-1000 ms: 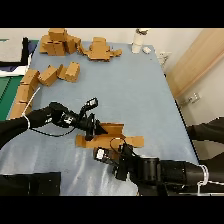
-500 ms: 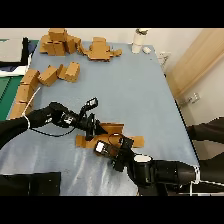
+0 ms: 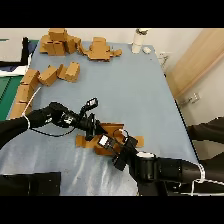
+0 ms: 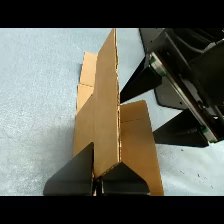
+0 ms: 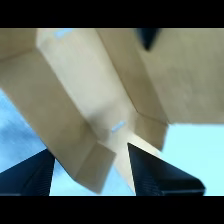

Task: Fold the box.

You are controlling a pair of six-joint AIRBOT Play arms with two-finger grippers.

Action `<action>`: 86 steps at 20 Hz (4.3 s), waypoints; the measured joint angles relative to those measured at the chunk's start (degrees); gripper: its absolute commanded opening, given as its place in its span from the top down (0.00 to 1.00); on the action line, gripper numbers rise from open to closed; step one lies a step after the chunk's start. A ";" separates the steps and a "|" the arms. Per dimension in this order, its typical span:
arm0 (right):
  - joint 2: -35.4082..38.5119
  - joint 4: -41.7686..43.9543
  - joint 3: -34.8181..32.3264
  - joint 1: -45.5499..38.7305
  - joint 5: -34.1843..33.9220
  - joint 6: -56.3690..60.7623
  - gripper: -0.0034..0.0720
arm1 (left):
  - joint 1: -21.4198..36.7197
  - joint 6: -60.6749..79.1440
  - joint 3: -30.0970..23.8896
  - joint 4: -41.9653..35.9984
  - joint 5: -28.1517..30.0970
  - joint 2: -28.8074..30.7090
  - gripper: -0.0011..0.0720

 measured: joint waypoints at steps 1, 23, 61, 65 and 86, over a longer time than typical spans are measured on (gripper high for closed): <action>0.68 -0.22 -0.13 -0.24 -0.07 -0.63 0.01 | 0.00 0.00 0.00 -0.02 0.00 0.00 0.97; 11.43 6.12 -5.20 -14.97 9.51 -29.49 0.01 | 0.00 0.04 0.00 -0.07 0.00 0.00 0.97; -8.20 57.99 0.20 -47.17 8.48 -102.22 0.02 | 0.00 0.04 0.00 -0.07 0.00 0.00 0.97; -8.87 58.53 0.24 -47.28 8.52 -103.21 0.03 | 0.00 0.04 0.00 -0.07 0.00 0.00 0.97; -9.14 58.75 0.24 -47.32 9.09 -103.67 0.24 | 0.00 0.02 0.00 -0.07 0.00 0.00 0.97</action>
